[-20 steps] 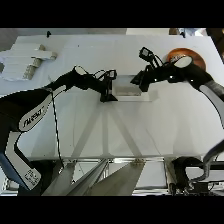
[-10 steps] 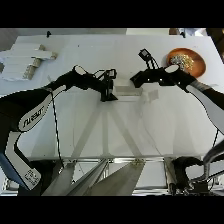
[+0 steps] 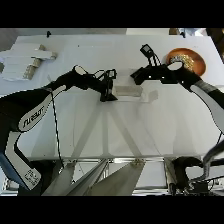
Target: Fold the box and place the chain.
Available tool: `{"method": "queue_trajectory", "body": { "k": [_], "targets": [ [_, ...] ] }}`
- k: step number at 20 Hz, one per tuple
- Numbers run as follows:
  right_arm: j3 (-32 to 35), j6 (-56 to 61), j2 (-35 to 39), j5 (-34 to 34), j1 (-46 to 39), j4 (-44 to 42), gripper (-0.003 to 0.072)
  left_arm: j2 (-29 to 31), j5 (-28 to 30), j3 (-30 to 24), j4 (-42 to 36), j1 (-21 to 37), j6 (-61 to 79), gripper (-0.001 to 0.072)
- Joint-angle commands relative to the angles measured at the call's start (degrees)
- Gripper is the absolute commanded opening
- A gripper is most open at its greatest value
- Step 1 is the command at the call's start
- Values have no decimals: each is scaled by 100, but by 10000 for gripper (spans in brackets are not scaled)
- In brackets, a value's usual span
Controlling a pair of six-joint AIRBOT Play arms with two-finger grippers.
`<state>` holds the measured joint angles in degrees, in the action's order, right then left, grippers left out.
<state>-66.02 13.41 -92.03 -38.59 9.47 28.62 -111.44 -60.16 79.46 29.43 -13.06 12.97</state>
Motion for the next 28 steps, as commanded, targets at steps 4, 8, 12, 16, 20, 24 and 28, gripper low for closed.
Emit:
{"method": "queue_trajectory", "body": {
  "k": [4,8,12,16,20,24,28],
  "targets": [
    [-7,-44,1198,-503,-74,1217,125,-2,13,-2,-26,0,-13,376],
    [-4,-37,1401,-1923,-498,2065,344,-2,13,-2,-26,0,-13,376],
    [7,-39,1248,-2583,-748,3018,479,-2,13,-2,-26,0,-13,376],
    [11,-549,901,-2566,-739,3115,528,-2,13,-2,-26,0,-13,376],
    [11,-1032,448,-2570,-610,3132,527,-2,13,-2,-26,0,-13,376],
    [11,-1593,-2,-2520,-380,2997,516,-2,13,-2,-26,0,-13,376],
    [9,-1652,-146,-2468,-275,2833,397,-2,13,-2,-26,0,-13,376]
  ]
}}
